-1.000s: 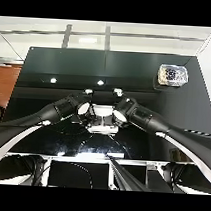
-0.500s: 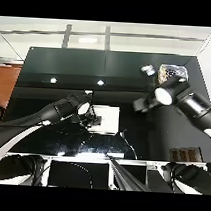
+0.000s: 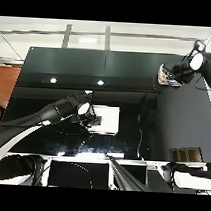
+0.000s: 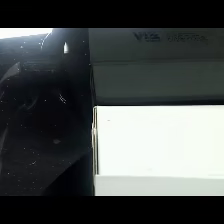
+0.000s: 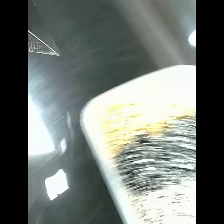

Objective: Fold the box and place the chain.

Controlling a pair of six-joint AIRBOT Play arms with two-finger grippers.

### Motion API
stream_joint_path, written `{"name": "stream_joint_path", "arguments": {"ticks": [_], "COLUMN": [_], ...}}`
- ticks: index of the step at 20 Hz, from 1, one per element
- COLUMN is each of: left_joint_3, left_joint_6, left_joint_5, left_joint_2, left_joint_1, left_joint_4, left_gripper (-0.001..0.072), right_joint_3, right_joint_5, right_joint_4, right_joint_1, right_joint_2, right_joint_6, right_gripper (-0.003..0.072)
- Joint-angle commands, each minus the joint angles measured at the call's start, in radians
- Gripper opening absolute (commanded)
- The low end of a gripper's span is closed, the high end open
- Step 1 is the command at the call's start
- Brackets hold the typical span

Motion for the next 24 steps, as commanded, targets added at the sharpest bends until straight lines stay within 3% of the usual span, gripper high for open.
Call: {"name": "stream_joint_path", "arguments": {"ticks": [1, 4, 7, 19, 20, 24], "left_joint_3": [0.0, 0.0, 0.0, 0.0, 0.0, 0.0], "left_joint_6": [0.0, 0.0, 0.0, 0.0, 0.0, 0.0], "left_joint_5": [0.008, 0.008, 0.008, 0.01, 0.01, 0.01], "left_joint_2": [0.0, 0.0, 0.0, 0.0, 0.0, 0.0], "left_joint_1": [0.0, 0.0, 0.0, 0.001, 0.0, 0.001], "left_joint_4": [0.001, 0.0, 0.0, 0.001, 0.001, 0.001], "left_gripper": [0.0031, 0.0031, 0.0031, 0.0031, 0.0031, 0.0031], "right_joint_3": [0.23, 0.327, 0.331, 0.331, 0.331, 0.331], "right_joint_5": [0.069, 0.122, 0.118, 0.072, 0.073, 0.074], "right_joint_4": [0.121, 0.123, 0.125, 0.129, 0.138, 0.143], "right_joint_1": [-0.081, -0.081, -0.081, -0.082, -0.083, -0.084], "right_joint_2": [-0.197, -0.304, -0.346, -0.373, -0.372, -0.359], "right_joint_6": [0.182, 0.245, 0.273, 0.273, 0.272, 0.268], "right_gripper": [0.0675, 0.0674, 0.0674, 0.0671, 0.0553, 0.0549]}}
